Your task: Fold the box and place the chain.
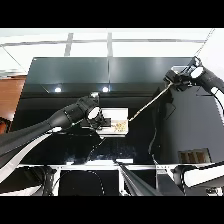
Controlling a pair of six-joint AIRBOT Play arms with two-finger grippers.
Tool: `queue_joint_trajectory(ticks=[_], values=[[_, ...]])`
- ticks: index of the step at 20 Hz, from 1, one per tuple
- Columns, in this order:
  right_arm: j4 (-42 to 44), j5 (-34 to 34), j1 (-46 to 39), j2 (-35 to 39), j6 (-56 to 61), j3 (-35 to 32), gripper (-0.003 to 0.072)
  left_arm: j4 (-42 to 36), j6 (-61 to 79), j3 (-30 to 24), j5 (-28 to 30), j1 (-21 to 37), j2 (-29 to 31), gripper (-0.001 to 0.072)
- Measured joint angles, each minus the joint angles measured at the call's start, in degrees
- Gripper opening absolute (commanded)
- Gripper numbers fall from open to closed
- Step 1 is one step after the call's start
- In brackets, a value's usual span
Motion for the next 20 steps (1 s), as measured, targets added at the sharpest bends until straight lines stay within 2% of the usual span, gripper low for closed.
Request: queue_joint_trajectory(ticks=[1,5,9,13,20], values=[[0.0,0.6,-0.1,-0.4,0.2,0.5,0.0015,0.0,0.0,0.0,0.0,0.0,0.0,0.0030],[0.1,6.2,-1.5,-0.7,0.1,1.5,0.0014,0.0,0.0,0.0,0.0,0.0,0.0,0.0030],[0.5,17.0,-2.7,3.8,-9.5,4.5,0.0014,0.0,0.0,0.0,0.0,0.0,0.0,0.0029],[1.6,25.1,-3.2,15.0,-17.0,6.4,0.0014,0.0,0.0,0.0,-0.4,0.0,0.0,0.0030],[9.2,29.1,-3.4,35.7,-24.2,7.2,0.0014,-1.2,0.0,0.0,-1.0,0.0,0.0,0.0030]])
